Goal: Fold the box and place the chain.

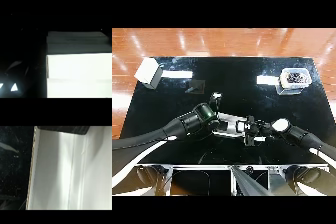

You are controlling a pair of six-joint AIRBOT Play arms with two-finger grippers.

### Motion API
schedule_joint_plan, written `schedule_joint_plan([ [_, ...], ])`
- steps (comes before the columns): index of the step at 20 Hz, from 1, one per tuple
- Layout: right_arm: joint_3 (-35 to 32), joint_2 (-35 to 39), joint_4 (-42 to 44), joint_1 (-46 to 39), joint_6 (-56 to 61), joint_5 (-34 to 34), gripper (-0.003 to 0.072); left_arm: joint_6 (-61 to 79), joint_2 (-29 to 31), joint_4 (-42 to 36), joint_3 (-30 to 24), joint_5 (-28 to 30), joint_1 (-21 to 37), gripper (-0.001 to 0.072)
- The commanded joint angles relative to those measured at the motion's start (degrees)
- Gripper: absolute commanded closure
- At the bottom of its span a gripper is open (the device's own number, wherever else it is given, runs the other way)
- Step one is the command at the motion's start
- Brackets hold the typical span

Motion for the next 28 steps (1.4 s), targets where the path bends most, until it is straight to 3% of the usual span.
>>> schedule_joint_plan([
  [1,0.02,-0.02,0.17,-0.07,-0.13,-0.11,0.0066,0.28,-0.02,0.15,0.02,-0.35,0.07,0.0689],
  [8,0.02,3.82,-3.23,-0.09,2.38,0.02,0.0065,1.03,3.61,2.29,0.00,7.21,4.83,0.0689],
  [16,0.02,6.54,-3.98,-0.11,5.25,1.25,0.0067,-1.29,3.76,0.52,-2.54,9.79,11.02,0.0689],
  [18,0.04,7.39,-3.96,-0.11,7.56,2.93,0.0067,-3.19,4.85,-0.44,-5.38,8.96,12.59,0.0689],
  [21,0.04,9.18,-3.96,-0.50,9.68,2.78,0.0067,-4.11,8.94,-4.35,-9.81,2.78,13.64,0.0689],
  [28,0.31,8.22,-2.99,-0.46,2.71,1.46,0.0067,0.72,9.62,-2.62,-10.51,2.43,12.09,0.0690],
])
